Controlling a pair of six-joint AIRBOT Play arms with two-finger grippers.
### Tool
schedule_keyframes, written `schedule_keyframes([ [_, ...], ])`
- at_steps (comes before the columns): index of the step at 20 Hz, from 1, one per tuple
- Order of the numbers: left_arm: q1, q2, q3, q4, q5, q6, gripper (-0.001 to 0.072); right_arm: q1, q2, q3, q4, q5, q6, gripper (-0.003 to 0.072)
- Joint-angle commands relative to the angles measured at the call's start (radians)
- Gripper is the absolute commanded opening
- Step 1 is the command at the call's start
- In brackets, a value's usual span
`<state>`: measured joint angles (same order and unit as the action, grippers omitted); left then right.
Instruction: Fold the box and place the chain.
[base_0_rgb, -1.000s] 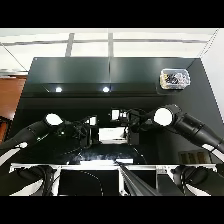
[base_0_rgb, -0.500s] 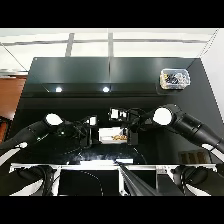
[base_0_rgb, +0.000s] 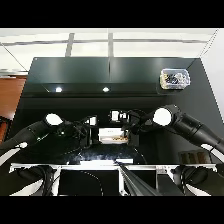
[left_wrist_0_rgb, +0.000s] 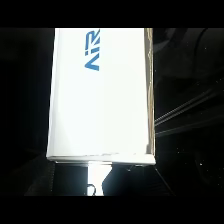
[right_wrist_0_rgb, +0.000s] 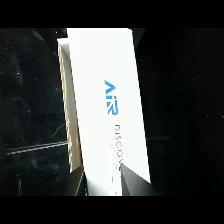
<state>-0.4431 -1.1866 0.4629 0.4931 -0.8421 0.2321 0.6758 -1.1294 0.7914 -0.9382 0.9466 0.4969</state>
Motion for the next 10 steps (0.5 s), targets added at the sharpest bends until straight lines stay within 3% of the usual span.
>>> schedule_keyframes([
  [1,0.0,-0.001,-0.001,0.0,0.0,-0.001,0.0488,0.0,0.0,-0.001,0.004,0.007,0.0,0.029],
  [2,0.0,-0.001,-0.001,0.0,0.0,-0.001,0.0488,0.0,0.0,-0.001,0.005,0.007,0.0,0.0328],
  [10,0.0,-0.001,-0.001,0.0,0.0,-0.001,0.0488,0.0,0.0,-0.001,0.026,0.007,0.0,0.0327],
])
